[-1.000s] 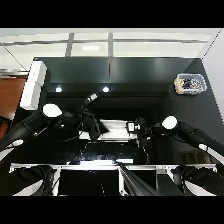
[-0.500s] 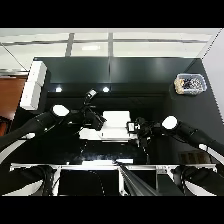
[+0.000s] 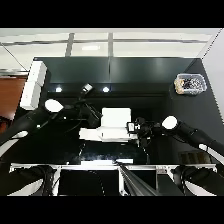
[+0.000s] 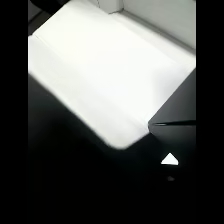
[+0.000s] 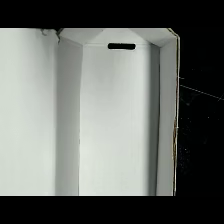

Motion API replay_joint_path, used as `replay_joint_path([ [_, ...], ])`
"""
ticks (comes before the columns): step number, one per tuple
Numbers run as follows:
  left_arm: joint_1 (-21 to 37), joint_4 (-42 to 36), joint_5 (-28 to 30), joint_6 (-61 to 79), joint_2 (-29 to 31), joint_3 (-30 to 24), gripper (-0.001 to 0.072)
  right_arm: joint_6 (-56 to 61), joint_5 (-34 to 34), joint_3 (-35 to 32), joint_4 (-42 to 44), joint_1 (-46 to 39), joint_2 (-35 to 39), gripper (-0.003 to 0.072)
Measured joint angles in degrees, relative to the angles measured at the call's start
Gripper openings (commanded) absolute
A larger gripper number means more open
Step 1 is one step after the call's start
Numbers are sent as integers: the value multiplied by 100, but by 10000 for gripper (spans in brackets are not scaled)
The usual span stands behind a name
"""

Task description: Fold the box and place the chain.

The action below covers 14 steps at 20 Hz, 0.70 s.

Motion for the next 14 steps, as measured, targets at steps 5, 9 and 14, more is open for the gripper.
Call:
replay_joint_path([
  [5,535,822,-758,-164,1215,-131,35,0,0,-2,2,0,0,108],
  [9,664,1143,-1064,623,1690,-431,163,0,0,-2,2,0,0,108],
  [14,603,1377,-1198,1884,1412,-597,708,2,0,-2,2,0,0,108],
])
